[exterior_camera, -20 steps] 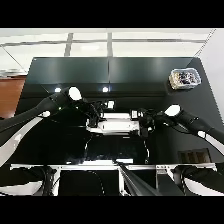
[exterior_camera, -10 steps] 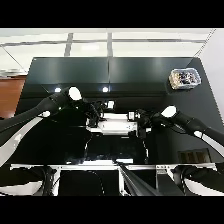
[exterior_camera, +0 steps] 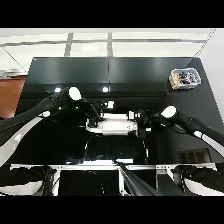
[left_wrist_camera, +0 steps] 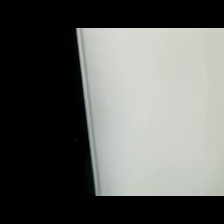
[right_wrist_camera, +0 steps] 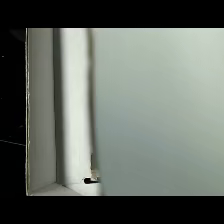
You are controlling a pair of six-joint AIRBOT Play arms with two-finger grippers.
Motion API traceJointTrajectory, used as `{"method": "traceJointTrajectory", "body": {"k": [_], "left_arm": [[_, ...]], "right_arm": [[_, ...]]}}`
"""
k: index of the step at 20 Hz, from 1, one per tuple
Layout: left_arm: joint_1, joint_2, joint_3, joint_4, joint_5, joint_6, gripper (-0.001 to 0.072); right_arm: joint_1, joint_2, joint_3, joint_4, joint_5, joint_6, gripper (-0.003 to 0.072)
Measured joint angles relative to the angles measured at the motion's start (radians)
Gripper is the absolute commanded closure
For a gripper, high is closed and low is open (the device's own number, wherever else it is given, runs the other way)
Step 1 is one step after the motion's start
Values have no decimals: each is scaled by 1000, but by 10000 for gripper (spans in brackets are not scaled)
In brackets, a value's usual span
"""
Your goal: Fold the box and place the chain.
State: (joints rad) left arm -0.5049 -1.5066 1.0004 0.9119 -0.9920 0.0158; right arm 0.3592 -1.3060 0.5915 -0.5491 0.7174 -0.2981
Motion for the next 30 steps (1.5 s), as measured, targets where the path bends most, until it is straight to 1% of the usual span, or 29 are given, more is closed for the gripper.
{"method": "traceJointTrajectory", "body": {"k": [8,16,17,18,19,21,22,23,25,26,28,30], "left_arm": [[0,0,0,0,-14,2,681],[0,0,0,0,-14,3,681],[0,0,0,0,-13,3,681],[0,0,0,0,-14,3,681],[0,0,0,0,-13,3,681],[0,0,0,0,-12,3,677],[0,0,0,0,-12,3,597],[0,0,0,0,-16,3,409],[0,4,0,1,-19,-3,67],[1,9,3,6,-14,-17,-6],[6,27,14,39,-16,-84,-5],[19,55,32,107,-42,-201,1]], "right_arm": [[-15,0,0,-6,13,3,-20],[7,-3,1,-34,1,26,-19],[8,-3,1,-35,-1,27,45],[9,-3,1,-38,-3,28,162],[10,-3,1,-41,0,30,210],[10,-3,1,-42,-3,30,210],[10,-3,1,-43,-4,31,210],[10,-3,1,-44,-7,31,210],[10,-3,1,-43,-15,34,210],[10,-3,1,-45,-16,32,211],[10,-3,1,-45,-15,32,212],[10,-3,1,-46,-15,32,212]]}}
